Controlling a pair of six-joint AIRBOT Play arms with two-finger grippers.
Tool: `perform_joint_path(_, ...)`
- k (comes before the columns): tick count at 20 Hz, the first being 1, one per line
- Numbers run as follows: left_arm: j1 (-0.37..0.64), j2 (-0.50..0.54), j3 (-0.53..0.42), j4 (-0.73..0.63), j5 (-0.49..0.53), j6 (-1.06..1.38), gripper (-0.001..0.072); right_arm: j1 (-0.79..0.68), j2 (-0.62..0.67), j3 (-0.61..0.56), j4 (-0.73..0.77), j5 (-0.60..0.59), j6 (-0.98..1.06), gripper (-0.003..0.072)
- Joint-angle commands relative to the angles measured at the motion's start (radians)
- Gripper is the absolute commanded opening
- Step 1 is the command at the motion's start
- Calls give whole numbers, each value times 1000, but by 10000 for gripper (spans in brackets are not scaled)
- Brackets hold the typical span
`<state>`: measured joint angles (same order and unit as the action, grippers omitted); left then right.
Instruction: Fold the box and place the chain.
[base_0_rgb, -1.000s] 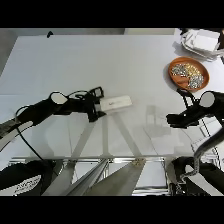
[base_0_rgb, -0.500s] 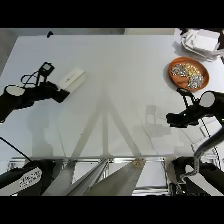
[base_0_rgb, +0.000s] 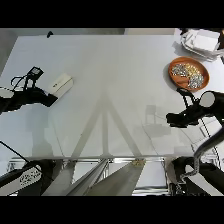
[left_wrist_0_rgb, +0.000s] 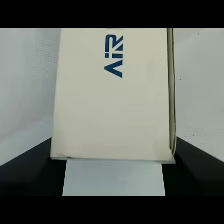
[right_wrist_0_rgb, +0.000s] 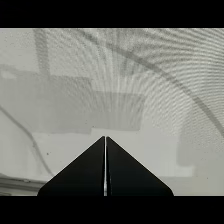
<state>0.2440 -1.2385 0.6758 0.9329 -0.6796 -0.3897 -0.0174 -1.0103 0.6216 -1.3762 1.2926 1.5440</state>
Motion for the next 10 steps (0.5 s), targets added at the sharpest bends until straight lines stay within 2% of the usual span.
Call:
perform_joint_path(1, 6, 2, 1, 30, -56, -4, 597, 0, -1, 0, 0, 1, 0, 13)
perform_joint_path(2, 6, 2, 1, 30, -61, -6, 658, 0, -1, 0, 0, 1, 0, 13)
perform_joint_path(5, 6, 7, 1, 33, -70, -18, 699, 0, -1, 0, 1, 3, 0, 13)
perform_joint_path(8, 6, 47, 1, 72, -66, -38, 699, 0, -1, 0, 1, 5, 1, 13)
perform_joint_path(10, 6, 117, 1, 75, -45, -38, 699, 0, -1, 0, 0, 5, 0, 13)
